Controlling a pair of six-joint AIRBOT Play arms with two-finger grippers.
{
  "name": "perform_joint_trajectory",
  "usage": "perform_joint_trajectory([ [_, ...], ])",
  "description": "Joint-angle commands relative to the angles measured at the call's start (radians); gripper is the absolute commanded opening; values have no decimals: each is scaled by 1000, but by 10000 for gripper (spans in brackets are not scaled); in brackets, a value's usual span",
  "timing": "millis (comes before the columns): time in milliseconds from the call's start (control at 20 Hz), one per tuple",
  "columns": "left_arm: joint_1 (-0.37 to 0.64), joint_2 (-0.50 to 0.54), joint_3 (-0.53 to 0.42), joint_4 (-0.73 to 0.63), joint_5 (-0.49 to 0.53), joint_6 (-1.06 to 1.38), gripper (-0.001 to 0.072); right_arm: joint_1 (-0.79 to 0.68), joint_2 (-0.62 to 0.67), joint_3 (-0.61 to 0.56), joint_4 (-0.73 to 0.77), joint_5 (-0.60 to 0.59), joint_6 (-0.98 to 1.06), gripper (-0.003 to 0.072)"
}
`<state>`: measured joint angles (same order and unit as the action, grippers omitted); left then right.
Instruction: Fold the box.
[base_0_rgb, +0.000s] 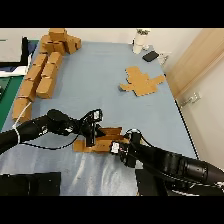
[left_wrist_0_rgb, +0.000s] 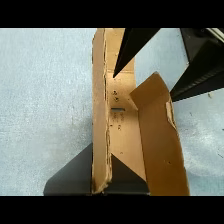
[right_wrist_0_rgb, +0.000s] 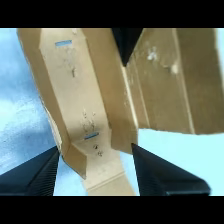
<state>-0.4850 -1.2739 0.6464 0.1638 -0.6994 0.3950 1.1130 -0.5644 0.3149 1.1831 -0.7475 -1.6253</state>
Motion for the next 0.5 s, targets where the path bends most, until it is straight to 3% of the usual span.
perform_joint_trajectory([
  [0,0,0,0,0,0,0,11,-120,9,-5,166,95,-260,720],
  [450,0,0,0,0,0,0,11,-430,-10,-5,621,104,-820,720],
])
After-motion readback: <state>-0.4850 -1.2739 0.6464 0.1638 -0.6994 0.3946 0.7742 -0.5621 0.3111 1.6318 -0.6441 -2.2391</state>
